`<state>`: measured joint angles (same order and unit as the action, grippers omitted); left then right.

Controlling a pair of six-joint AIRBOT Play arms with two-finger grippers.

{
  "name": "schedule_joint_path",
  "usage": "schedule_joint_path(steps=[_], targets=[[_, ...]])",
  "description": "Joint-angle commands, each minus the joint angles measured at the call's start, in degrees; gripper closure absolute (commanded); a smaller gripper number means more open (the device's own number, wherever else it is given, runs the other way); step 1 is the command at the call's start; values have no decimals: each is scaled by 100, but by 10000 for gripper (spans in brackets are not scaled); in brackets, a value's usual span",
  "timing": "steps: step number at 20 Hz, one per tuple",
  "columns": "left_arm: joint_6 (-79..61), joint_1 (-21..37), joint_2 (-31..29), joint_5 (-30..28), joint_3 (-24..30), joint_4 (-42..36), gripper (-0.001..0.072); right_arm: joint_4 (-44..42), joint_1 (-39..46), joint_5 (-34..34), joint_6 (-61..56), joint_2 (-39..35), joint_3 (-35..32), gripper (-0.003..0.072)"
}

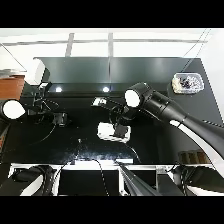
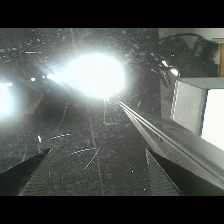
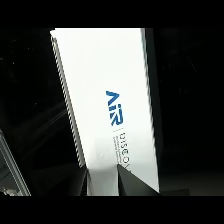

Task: Fold the box and place the chain.

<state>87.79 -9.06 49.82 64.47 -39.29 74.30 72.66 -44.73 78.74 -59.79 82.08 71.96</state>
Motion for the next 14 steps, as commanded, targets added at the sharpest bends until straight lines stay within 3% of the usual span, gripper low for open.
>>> schedule_joint_path(steps=[1,14], targets=[[2,7,2,-9,2,2,10,4,-28,20,-26,2,-2,486],[2,7,2,-9,2,0,11,114,-76,31,-111,2,-2,488]])
